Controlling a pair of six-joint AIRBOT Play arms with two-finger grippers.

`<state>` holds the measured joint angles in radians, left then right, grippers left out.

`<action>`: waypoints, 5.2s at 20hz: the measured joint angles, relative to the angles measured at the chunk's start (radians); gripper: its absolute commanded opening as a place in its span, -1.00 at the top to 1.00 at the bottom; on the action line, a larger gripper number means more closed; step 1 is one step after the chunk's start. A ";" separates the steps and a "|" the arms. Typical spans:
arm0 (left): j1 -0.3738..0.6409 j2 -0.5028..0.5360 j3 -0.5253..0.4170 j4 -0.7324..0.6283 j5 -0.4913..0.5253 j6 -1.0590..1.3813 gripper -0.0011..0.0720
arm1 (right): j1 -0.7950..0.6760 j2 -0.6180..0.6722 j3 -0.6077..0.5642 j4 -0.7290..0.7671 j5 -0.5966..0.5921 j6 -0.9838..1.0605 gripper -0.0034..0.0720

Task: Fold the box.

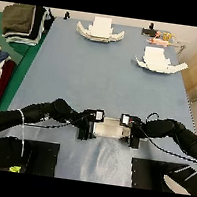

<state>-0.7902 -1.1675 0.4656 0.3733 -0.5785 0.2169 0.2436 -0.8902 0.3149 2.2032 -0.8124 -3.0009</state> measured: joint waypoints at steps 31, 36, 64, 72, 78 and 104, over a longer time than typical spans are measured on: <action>-0.002 -0.004 0.004 -0.003 0.000 -0.008 -0.48 | 0.000 0.000 0.000 0.000 -0.001 -0.001 -0.61; -0.002 -0.004 0.004 -0.004 -0.009 -0.011 -0.48 | 0.000 0.000 0.000 0.002 -0.012 0.000 -0.93; -0.003 -0.004 0.004 -0.003 0.000 -0.008 -0.48 | -0.001 -0.001 0.352 -0.327 -0.625 0.451 -1.00; -0.003 -0.004 0.004 -0.003 0.000 -0.008 -0.48 | 0.000 -0.001 0.435 -0.082 -0.660 1.015 -0.99; -0.002 -0.004 0.004 -0.003 0.000 -0.008 -0.48 | 0.001 -0.002 0.441 0.019 -0.559 1.164 -0.95; -0.002 -0.004 0.004 -0.003 0.000 -0.008 -0.48 | 0.097 0.061 0.372 0.007 -0.349 1.304 0.90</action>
<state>-0.7921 -1.1713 0.4694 0.3706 -0.5785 0.2085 0.3408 -0.8288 0.6872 2.2105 -1.1618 -1.6970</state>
